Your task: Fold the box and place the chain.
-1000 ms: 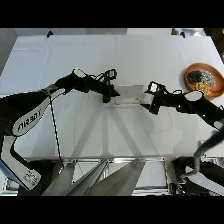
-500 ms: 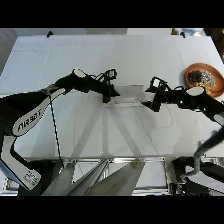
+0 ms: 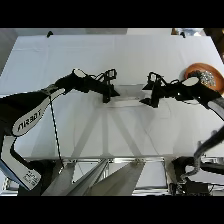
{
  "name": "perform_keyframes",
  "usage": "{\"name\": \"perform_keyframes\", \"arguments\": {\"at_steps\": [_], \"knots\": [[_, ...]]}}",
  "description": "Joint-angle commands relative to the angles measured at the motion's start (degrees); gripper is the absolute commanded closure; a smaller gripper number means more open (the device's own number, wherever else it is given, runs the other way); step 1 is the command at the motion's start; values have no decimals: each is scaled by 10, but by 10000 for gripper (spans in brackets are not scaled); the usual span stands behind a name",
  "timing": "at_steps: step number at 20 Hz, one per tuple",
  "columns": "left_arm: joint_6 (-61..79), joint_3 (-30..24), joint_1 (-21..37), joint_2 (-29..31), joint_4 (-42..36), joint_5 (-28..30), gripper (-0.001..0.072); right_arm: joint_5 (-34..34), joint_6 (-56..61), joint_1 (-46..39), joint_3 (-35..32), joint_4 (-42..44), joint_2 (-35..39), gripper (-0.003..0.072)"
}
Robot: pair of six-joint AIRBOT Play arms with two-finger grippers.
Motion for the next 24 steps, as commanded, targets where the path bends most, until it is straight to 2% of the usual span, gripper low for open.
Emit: {"name": "perform_keyframes", "arguments": {"at_steps": [1, 7, 15, 18, 24], "knots": [[0, 0, 0, 0, 0, 0, 694, 59, -10, -8, 26, -11, -43, 9], [0, 0, 0, 0, 0, 0, 694, 130, -34, -19, 70, 23, -104, 9], [0, 0, 0, 0, 0, 0, 694, 129, -52, -19, 71, 26, -136, 9], [0, 0, 0, 0, 0, 0, 694, 127, -61, -19, 71, -2, -136, 9], [0, 0, 0, 0, 0, 0, 694, 127, -75, -19, 71, 9, -136, 9]]}}
